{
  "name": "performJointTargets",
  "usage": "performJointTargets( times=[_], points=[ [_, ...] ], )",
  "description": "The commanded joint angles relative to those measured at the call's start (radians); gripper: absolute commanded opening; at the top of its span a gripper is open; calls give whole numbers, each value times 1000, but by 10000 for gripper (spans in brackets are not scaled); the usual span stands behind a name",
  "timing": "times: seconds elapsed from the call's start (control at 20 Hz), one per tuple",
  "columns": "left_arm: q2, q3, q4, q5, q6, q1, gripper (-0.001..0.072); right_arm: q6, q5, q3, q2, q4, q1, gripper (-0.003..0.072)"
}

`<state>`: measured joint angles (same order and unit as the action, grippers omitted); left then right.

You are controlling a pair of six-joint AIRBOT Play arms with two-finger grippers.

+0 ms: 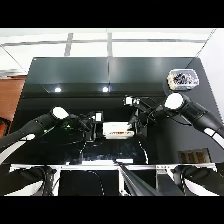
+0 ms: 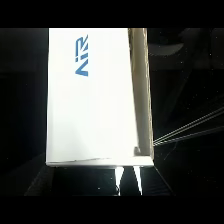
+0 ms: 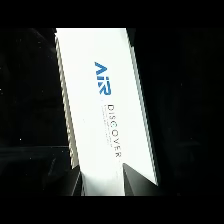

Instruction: Fold the box and place the chain.

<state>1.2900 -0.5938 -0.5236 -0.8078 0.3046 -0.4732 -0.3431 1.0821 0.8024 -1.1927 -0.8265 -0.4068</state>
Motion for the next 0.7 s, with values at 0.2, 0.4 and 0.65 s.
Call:
performJointTargets(
  times=[0.2,0.4,0.65],
  points=[
    [1,1,0,0,1,0,421,-1,-9,-1,0,-2,-1,281],
    [1,1,0,0,1,0,421,-5,-11,-1,0,-2,0,366],
    [1,1,0,0,1,0,421,-5,8,-1,0,-2,0,366]
  ],
)
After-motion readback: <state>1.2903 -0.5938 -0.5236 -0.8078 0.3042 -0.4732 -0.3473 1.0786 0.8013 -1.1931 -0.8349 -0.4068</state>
